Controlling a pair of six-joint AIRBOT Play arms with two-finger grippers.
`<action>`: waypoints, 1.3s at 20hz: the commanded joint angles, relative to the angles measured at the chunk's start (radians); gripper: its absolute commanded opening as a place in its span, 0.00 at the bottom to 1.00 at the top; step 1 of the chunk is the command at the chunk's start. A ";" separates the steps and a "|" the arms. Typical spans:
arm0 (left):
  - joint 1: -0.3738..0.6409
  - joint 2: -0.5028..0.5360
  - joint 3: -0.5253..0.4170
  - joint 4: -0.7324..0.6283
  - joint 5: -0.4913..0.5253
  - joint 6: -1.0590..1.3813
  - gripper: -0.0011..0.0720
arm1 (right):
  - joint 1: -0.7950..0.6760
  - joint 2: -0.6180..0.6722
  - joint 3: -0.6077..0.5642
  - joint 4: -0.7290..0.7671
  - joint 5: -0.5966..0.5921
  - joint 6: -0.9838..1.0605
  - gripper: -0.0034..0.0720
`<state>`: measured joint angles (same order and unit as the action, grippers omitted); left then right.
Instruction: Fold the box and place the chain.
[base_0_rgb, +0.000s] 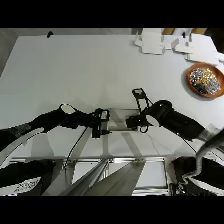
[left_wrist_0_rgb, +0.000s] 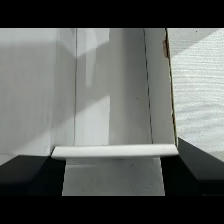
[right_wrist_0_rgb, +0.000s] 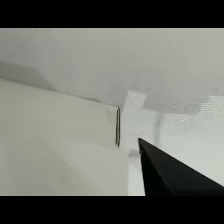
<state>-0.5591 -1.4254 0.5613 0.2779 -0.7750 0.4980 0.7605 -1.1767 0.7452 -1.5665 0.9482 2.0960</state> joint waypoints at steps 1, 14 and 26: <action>0.000 0.001 0.000 0.000 0.000 -0.001 0.36 | 0.000 0.119 0.006 0.000 0.057 -0.213 0.69; 0.000 0.001 0.000 0.000 0.000 -0.001 0.36 | -0.669 0.164 0.388 -0.034 0.159 -0.644 0.43; 0.000 0.001 0.000 0.000 0.000 -0.001 0.36 | -1.025 -0.019 0.388 -0.034 -0.016 -0.705 0.44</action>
<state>-0.5591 -1.4254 0.5613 0.2775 -0.7750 0.4969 -0.2035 -1.1801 1.1316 -1.6005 0.9821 1.4231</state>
